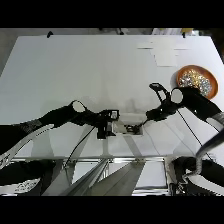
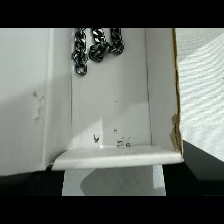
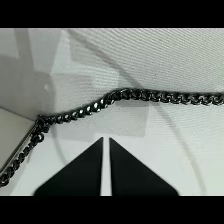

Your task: Fold the box and place the chain.

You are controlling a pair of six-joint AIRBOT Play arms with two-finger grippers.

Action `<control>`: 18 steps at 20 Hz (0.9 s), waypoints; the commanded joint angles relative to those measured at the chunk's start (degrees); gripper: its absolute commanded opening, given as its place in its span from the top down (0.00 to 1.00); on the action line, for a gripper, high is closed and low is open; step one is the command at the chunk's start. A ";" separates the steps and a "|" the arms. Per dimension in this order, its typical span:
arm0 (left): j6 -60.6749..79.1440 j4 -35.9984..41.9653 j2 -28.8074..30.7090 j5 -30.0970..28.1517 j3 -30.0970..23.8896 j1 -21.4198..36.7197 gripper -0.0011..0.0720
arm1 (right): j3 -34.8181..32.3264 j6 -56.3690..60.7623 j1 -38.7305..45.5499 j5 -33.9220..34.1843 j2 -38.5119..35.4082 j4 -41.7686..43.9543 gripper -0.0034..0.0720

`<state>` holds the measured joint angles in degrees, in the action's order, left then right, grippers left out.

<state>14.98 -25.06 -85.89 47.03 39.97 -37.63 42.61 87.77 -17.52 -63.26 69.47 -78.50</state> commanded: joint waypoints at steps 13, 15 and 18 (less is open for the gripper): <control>0.02 0.00 0.00 -0.02 0.02 0.02 0.75 | -0.04 12.94 0.02 7.48 3.34 -2.23 0.65; 0.02 -0.02 0.00 -0.02 0.02 0.02 0.75 | -0.07 12.92 0.02 7.21 4.46 -2.03 0.65; 0.02 0.00 0.00 -0.02 0.02 0.02 0.75 | -0.04 12.90 0.02 7.37 4.46 -2.12 0.65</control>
